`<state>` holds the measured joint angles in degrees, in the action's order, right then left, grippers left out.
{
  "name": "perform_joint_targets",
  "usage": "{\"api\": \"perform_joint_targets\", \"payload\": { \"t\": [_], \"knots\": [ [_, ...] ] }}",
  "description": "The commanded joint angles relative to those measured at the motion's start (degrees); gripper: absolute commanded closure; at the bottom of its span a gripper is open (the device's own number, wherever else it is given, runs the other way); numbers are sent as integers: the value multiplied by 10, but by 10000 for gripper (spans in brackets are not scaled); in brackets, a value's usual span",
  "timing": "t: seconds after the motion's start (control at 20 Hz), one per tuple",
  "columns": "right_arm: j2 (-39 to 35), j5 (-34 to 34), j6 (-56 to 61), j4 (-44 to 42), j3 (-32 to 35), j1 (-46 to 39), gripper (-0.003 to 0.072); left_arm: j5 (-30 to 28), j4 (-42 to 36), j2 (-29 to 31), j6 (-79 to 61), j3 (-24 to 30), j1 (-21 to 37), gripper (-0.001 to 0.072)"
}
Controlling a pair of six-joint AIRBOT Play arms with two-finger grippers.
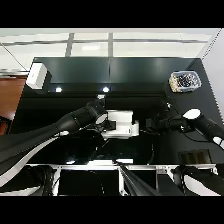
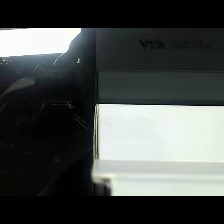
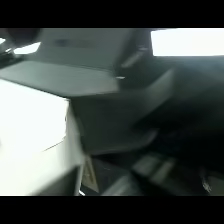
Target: Fold the box and place the chain.
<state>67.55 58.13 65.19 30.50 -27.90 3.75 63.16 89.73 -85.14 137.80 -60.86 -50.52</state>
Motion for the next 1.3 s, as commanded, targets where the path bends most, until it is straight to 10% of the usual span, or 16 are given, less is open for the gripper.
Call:
{"api": "perform_joint_targets", "payload": {
  "t": [0.0, 0.75, 1.25],
  "knots": [
    [12, 63, -53, -33, -50, 8, 128, 1, 0, 0, 0, 0, 0, 683],
    [12, -11, 13, -27, -72, 139, 203, 0, 0, 0, 0, 0, 0, 683],
    [12, -96, 228, 195, -123, 235, 221, 0, 0, 0, 0, 0, 0, 683]
  ]
}}
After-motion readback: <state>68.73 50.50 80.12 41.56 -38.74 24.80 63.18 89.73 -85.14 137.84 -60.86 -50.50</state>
